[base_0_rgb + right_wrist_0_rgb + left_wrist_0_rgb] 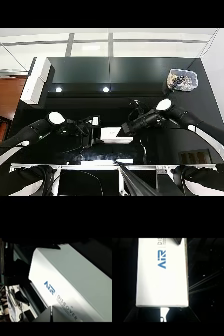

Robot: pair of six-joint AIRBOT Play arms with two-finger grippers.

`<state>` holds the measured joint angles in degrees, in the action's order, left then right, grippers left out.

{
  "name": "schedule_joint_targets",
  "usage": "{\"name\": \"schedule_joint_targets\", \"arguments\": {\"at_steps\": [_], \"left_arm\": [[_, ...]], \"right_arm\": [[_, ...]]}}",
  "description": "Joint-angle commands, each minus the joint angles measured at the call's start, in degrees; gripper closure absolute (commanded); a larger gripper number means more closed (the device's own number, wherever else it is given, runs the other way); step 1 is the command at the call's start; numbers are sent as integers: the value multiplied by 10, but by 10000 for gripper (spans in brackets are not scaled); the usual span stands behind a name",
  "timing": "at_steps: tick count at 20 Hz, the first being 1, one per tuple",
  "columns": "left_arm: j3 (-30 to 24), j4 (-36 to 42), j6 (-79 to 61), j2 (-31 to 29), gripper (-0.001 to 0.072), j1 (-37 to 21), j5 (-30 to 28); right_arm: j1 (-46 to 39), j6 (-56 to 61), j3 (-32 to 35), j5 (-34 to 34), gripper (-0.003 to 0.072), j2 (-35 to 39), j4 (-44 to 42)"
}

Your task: Fold the box and place the chain.

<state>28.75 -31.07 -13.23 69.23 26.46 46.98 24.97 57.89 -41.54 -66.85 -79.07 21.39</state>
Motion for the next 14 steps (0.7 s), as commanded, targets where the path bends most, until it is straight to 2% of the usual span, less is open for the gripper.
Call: {"name": "schedule_joint_targets", "arguments": {"at_steps": [1,9,11,14], "left_arm": [[0,0,0,0,320,0,0],[0,0,0,0,320,0,0],[0,0,0,0,320,0,0],[0,-1,3,-1,303,-1,2]], "right_arm": [[0,-1,0,23,678,-6,1],[0,-26,0,39,677,-25,0],[-7,-44,-3,13,677,-21,-4],[-48,-48,-27,-65,678,20,3]]}}
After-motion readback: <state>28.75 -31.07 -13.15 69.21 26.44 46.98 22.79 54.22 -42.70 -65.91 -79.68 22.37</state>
